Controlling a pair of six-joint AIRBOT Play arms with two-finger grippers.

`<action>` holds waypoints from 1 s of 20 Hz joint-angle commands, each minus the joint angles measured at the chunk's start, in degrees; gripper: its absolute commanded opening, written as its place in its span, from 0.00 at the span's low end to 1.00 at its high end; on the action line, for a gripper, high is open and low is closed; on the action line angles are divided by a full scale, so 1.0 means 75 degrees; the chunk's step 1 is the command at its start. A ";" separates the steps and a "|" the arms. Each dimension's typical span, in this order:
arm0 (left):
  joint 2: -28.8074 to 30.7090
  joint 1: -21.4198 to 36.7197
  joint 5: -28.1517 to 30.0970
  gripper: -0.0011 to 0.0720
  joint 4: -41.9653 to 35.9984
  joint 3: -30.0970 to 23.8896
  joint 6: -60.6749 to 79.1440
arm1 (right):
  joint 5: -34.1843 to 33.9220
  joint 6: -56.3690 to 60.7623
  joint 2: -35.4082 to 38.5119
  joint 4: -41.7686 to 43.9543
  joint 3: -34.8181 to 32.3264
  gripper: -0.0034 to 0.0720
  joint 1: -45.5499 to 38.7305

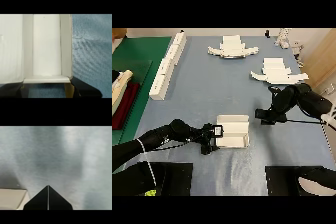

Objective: Fold the box.

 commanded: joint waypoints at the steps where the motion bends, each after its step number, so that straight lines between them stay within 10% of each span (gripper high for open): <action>1: -0.0003 0.0000 0.0003 0.64 0.0000 0.0003 0.0003 | 0.0096 -0.3442 -0.1221 0.3978 0.0044 0.04 -0.1338; 11: -0.0006 0.0000 0.0003 0.64 0.0000 0.0003 0.0003 | -0.3442 -0.6566 -0.2940 0.6015 0.0871 0.04 -0.1172; 20: -0.0006 0.0000 0.0003 0.64 0.0000 0.0003 0.0003 | -0.1463 -0.7157 -0.1285 0.4546 0.0589 0.05 0.0321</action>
